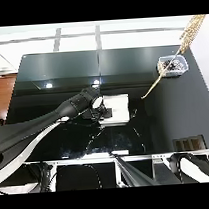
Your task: Fold the box and place the chain.
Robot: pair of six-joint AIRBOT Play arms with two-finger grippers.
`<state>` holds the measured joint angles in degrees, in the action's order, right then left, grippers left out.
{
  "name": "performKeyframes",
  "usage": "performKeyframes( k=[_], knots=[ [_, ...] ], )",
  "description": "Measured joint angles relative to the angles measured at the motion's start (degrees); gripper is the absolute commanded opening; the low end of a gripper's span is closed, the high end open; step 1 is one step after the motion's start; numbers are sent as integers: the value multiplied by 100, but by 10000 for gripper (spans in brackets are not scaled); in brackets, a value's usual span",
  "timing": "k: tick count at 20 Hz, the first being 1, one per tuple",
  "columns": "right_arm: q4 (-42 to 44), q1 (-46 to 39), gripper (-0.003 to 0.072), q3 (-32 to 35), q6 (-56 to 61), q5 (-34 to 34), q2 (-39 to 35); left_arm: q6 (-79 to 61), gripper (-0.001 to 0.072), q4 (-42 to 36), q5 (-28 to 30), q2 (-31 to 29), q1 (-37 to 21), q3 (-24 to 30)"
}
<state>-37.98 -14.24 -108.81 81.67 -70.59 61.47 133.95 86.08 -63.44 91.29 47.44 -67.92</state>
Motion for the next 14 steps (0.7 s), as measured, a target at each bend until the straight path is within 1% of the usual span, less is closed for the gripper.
performKeyframes(
  k=[3, 6, 10, 14],
  knots=[
    [-212, 492, 16, 26, -4, -295, -52, 0, 31, 0, 0, 0, 0, 0],
    [-463, 960, 16, 297, -4, -472, -138, 0, 31, 0, -2, 0, 0, 0],
    [-748, 1355, 16, 973, -4, -577, -372, 0, 31, 0, -9, 0, 0, 0],
    [-907, 1495, 17, 1773, -7, -616, -673, -48, 31, 4, -42, 0, 0, 0]
  ],
)
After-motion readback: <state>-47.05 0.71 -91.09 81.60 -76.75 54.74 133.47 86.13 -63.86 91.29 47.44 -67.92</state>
